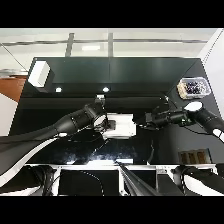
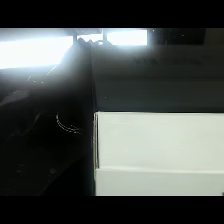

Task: Fold the box and place the chain.

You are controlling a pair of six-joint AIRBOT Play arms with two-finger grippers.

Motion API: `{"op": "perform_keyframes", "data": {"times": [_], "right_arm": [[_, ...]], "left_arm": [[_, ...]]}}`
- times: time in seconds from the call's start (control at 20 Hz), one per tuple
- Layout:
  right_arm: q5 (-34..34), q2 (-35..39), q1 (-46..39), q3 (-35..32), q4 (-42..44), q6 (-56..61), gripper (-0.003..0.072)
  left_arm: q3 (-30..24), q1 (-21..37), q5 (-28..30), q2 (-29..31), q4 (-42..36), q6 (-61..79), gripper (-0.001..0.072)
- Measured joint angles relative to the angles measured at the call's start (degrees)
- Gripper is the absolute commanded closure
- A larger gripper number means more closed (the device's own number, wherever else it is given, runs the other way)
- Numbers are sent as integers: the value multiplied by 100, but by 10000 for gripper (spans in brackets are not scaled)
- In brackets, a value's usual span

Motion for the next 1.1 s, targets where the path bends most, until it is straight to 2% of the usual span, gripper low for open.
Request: {"op": "perform_keyframes", "data": {"times": [0.05, 0.3, 0.4, 0.45, 0.7, 1.0, 1.1], "right_arm": [[4, -2, 116, 46, 4, 15, 33], [-234, -11, 774, 195, -186, 369, 40], [-367, -11, 1005, 232, -382, 553, 164], [-444, -11, 1119, 245, -455, 658, 202], [-885, -11, 1652, 330, -938, 1235, 203], [-1233, -11, 2385, 772, -2330, 2881, 212], [-1272, -11, 2662, 914, -2918, 3604, 324]], "left_arm": [[0, 0, 0, 0, 0, 2, 673], [-2, 0, -13, 0, 0, 2, 674], [0, 0, -26, 0, 0, 2, 674], [0, 0, -33, 0, 0, 4, 673], [0, 0, -66, 0, 0, 2, 673], [0, 0, -74, 0, 2, 2, 673], [0, 0, -76, 0, 4, 2, 673]]}}
